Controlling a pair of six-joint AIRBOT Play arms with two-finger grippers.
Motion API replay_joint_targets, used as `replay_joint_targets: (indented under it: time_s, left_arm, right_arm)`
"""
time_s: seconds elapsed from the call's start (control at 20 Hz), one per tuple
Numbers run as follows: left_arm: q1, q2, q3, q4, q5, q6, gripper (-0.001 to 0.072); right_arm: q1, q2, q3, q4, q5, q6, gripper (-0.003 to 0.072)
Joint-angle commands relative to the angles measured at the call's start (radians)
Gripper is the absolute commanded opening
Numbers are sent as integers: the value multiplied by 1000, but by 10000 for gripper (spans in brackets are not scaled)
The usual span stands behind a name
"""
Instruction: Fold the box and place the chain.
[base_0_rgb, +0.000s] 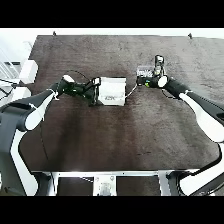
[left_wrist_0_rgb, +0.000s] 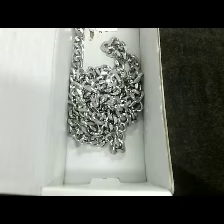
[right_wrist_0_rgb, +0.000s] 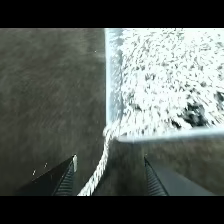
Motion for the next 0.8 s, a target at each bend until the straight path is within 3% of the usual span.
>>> replay_joint_targets:
  time_s: [0.0,0.1,0.2,0.25,0.4,0.75]
  left_arm:
    - [0,0,0,0,2,0,169]
    - [0,0,0,0,2,0,169]
    - [0,0,0,0,2,0,170]
    - [0,0,0,0,2,0,170]
    - [0,0,0,0,2,0,170]
    - [0,0,0,0,1,0,169]
  right_arm:
    - [14,-102,81,74,-5,-33,401]
    - [15,-116,93,74,-15,-34,284]
    - [13,-112,93,73,-23,-34,39]
    - [13,-99,93,70,-8,-34,9]
    - [22,-3,74,36,50,-34,8]
    - [139,445,30,-146,146,-33,7]
